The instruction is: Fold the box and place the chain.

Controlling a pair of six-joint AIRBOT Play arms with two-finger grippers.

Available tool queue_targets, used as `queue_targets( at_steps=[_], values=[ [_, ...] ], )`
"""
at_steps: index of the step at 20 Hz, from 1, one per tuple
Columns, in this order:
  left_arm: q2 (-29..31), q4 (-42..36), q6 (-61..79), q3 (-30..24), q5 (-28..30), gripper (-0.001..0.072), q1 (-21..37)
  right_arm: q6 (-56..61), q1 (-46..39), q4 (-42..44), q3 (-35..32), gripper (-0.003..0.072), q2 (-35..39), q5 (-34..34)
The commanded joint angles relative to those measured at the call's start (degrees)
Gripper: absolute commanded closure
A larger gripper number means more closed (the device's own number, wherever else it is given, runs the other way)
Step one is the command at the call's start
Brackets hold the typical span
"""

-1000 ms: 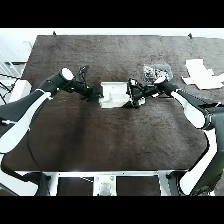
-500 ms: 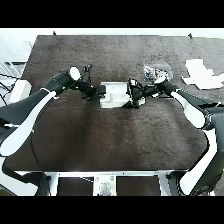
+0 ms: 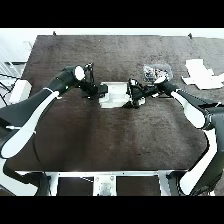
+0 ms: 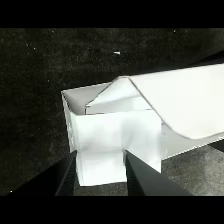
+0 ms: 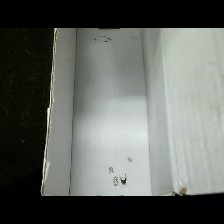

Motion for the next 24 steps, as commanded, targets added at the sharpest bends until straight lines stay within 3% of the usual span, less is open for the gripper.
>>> queue_targets(
  at_steps=[1, 8, 12, 18, 22, 24],
  values=[
    [-0.3, 1.9, -2.6, 0.1, 0.7, 0.0342, -1.0, 0.0, 0.0, 0.0, 0.0, 0.0102, 0.0, 0.0],
    [-1.9, 1.7, -2.7, 1.4, 0.9, 0.0342, -1.5, 0.0, 0.0, 0.0, 0.0, 0.0102, 0.0, 0.0],
    [-3.3, 5.0, -4.9, 3.3, -1.1, 0.0343, -1.9, 0.0, 0.0, 0.0, 0.0, 0.0102, 0.0, 0.0],
    [-8.2, 10.5, -6.8, 10.6, -7.4, 0.0344, -3.5, 0.0, 0.0, 0.0, 0.0, 0.0102, 0.0, 0.0],
    [-9.0, 12.4, -8.4, 11.5, -8.7, 0.0345, -4.0, 0.0, 0.0, 0.0, 0.0, 0.0102, 0.0, 0.0],
    [-9.3, 13.1, -8.7, 11.9, -9.7, 0.0384, -4.0, 0.0, 0.0, 0.0, 0.0, 0.0102, 0.0, 0.0]
  ],
)
